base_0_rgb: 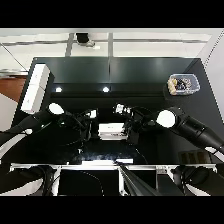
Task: Fold the box and place the chain.
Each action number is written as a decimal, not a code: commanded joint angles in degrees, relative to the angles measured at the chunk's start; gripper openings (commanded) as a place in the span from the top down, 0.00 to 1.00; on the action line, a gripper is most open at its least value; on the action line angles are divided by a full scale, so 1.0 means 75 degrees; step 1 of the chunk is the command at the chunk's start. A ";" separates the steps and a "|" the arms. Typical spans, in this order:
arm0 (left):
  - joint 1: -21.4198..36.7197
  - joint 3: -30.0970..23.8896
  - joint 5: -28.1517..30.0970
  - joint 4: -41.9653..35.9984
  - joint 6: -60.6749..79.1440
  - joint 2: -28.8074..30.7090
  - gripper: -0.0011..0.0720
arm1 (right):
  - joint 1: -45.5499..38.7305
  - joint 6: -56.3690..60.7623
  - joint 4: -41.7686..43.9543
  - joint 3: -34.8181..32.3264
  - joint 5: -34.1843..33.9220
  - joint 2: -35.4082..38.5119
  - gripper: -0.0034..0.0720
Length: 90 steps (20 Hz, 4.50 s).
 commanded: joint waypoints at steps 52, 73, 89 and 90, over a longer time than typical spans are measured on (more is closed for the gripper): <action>-0.0003 -0.0006 0.0012 0.0003 -0.0012 -0.0003 0.34 | -0.1014 0.4266 0.4876 -0.0772 -0.0149 -0.1067 0.89; 0.0149 0.0079 -0.0134 0.0606 -0.0784 0.0586 0.00 | -0.3002 0.3678 0.3727 -0.0259 0.1349 0.0495 0.89; -0.1772 0.0924 0.1271 -0.0254 -0.2302 0.0653 0.00 | -0.4299 0.3672 0.2401 -0.0274 0.1303 0.0868 0.89; -0.1877 0.0924 0.1282 -0.0254 -0.2159 0.0545 0.00 | -0.4299 0.3675 0.2390 -0.0274 0.1291 0.0868 0.89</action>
